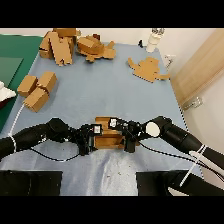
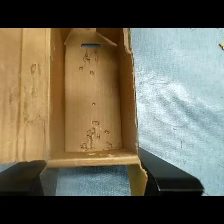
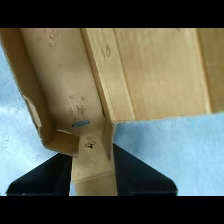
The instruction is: Fold the box.
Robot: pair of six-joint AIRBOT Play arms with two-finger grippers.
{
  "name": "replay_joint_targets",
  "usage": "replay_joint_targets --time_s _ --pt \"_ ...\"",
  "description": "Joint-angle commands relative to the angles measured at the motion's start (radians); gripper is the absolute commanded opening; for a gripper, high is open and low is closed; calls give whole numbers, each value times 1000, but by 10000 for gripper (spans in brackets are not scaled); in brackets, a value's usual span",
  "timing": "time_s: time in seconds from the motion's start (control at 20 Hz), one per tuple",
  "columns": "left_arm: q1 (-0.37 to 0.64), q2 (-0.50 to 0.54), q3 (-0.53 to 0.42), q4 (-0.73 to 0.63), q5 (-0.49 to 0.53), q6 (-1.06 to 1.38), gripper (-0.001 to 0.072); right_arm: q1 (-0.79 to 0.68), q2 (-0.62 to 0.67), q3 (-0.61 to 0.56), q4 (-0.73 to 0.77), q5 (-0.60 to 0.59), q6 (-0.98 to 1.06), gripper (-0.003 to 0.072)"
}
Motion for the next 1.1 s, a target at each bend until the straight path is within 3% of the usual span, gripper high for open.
replay_joint_targets --time_s 0.0,0.25,0.4,1.05 --pt "0 0 1 -1 1 -1 443 1 -1 1 65 -5 -42 361" --pt "0 0 1 -1 1 -1 442 1 -9 1 87 -12 -51 105" --pt "0 0 1 -1 1 -1 442 1 -27 1 134 -33 -74 57" --pt "0 0 1 -1 1 -1 442 2 -53 0 256 -68 -130 107"
